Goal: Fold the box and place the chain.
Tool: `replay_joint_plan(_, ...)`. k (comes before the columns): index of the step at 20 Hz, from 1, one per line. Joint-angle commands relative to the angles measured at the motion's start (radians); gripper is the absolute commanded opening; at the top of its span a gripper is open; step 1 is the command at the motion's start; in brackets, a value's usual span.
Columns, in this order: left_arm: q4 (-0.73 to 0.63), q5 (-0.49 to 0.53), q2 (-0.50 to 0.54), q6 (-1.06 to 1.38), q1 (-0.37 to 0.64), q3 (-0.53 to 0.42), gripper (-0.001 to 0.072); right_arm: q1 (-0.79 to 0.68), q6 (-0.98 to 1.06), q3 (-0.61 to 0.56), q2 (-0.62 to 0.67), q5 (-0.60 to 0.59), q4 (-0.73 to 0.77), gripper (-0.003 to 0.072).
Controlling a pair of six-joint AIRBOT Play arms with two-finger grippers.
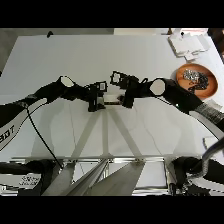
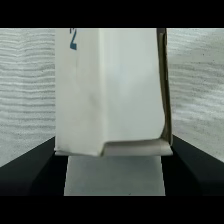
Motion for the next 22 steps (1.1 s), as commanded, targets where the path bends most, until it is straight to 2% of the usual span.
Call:
replay_joint_plan(1,0.000,0.000,0.000,0.001,0.001,0.000,0.0373,0.001,0.000,-0.003,0.000,-0.012,-0.004,0.0464)
replay_joint_plan(7,0.000,0.000,0.000,0.001,0.001,0.000,0.0373,0.001,0.003,-0.069,0.000,-0.045,-0.003,0.0465)
replay_joint_plan(17,0.000,0.000,0.000,0.001,0.001,0.000,0.0373,0.001,0.108,-0.073,-0.026,-0.043,0.000,0.0469)
replay_joint_plan(22,0.000,0.000,0.000,0.001,0.001,0.000,0.0373,0.002,0.108,-0.073,-0.027,0.052,0.000,0.0493)
